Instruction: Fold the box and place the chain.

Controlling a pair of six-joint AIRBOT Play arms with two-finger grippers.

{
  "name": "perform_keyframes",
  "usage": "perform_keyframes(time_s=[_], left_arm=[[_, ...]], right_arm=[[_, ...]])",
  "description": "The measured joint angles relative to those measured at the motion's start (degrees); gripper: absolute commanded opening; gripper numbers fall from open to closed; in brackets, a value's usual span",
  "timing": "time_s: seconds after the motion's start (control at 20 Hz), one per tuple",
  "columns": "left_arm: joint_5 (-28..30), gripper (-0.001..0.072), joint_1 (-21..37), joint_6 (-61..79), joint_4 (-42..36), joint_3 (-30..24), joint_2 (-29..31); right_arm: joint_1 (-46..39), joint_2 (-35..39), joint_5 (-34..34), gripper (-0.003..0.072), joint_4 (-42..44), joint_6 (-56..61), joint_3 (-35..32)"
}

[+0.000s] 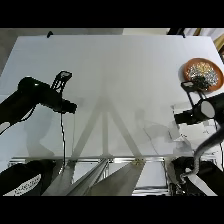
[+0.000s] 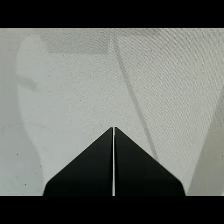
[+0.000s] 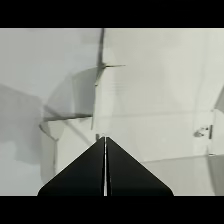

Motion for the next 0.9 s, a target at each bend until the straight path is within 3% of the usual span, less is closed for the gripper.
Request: perform_keyframes(time_s=[0.2, 0.35, 0.4, 0.45, 0.5, 0.9], left_arm=[[0.0, 0.0011, 0.0, 0.0, 0.0, 0.0, 0.0], [0.0, 0.0011, 0.0, 0.0, 0.0, 0.0, 0.0], [0.0, 0.0011, 0.0, 0.0, 0.0, 0.0, 0.0], [0.0, 0.0011, 0.0, 0.0, 0.0, 0.0, 0.0], [0.0, 0.0011, 0.0, 0.0, 0.0, 0.0, 0.0], [0.0, 0.0012, 0.0, 0.0, 0.0, 0.0, 0.0]], right_arm=[[-10.2, 0.0, 1.3, 0.001, -2.8, -3.7, 4.7], [-19.7, -0.2, -1.3, 0.0013, -5.0, -5.2, 6.2], [-22.9, -0.4, -2.6, 0.0154, -5.8, -5.6, 6.4], [-25.7, -1.0, -4.0, 0.042, -6.7, -5.9, 6.6], [-28.8, -1.8, -5.5, 0.0529, -7.6, -6.1, 6.8], [-44.7, -14.4, -10.7, 0.0537, -12.0, -12.9, 8.0]])
